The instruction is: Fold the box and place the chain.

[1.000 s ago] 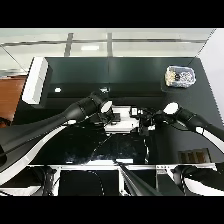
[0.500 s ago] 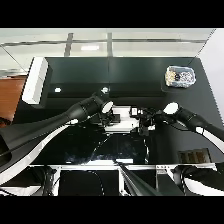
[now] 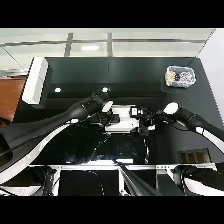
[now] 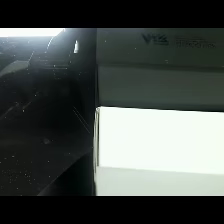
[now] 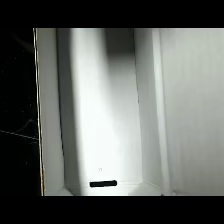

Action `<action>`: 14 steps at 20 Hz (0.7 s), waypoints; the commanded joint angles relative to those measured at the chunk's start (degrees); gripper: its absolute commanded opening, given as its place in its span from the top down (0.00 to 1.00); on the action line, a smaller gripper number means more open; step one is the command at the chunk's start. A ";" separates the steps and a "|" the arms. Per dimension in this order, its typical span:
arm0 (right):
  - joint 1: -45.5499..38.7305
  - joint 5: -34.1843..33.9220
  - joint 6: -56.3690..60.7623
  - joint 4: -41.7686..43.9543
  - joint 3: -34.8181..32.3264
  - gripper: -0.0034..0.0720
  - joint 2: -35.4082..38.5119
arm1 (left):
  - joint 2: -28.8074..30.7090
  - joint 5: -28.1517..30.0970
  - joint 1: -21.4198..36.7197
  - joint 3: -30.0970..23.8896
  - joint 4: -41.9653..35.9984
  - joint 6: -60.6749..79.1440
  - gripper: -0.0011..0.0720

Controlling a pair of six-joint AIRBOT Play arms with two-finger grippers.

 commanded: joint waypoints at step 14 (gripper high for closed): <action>0.13 4.15 9.99 -9.40 0.31 0.02 4.68 | -0.09 -0.20 0.09 2.23 -0.13 0.48 0.95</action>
